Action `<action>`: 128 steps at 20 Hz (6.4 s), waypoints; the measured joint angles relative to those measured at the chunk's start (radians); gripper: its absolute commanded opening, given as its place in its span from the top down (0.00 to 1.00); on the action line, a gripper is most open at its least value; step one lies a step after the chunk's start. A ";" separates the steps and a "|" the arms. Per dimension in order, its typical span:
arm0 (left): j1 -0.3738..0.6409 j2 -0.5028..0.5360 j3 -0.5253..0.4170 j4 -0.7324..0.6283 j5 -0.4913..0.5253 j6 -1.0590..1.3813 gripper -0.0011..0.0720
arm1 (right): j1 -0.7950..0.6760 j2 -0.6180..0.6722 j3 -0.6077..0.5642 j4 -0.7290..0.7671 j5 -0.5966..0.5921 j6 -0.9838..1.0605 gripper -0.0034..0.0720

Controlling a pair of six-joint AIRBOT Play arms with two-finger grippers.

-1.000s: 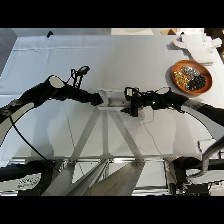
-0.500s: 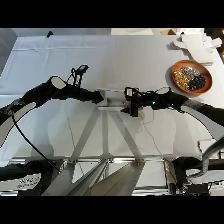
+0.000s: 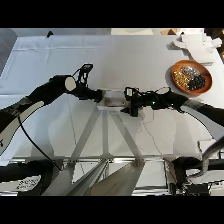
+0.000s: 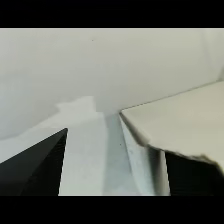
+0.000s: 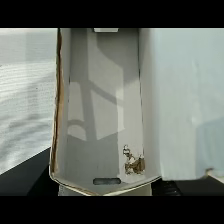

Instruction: Fold the box and place the chain.

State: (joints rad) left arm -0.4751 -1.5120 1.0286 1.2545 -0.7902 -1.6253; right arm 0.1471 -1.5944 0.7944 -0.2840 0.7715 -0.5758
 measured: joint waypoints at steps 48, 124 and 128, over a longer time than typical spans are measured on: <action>-0.164 -0.089 0.178 0.209 -0.287 -0.365 0.39 | 0.000 0.000 0.000 0.001 0.001 0.000 0.42; 0.219 -0.228 0.009 -0.715 -0.287 2.072 0.70 | 0.000 0.000 0.000 -0.001 0.000 0.000 0.42; 0.219 -0.228 0.009 -0.715 -0.287 2.072 0.70 | 0.000 0.000 0.000 -0.001 0.000 0.000 0.42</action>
State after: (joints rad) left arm -0.2565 -1.7397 1.0374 0.5392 -1.0771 0.4465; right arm 0.1471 -1.5944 0.7944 -0.2848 0.7715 -0.5758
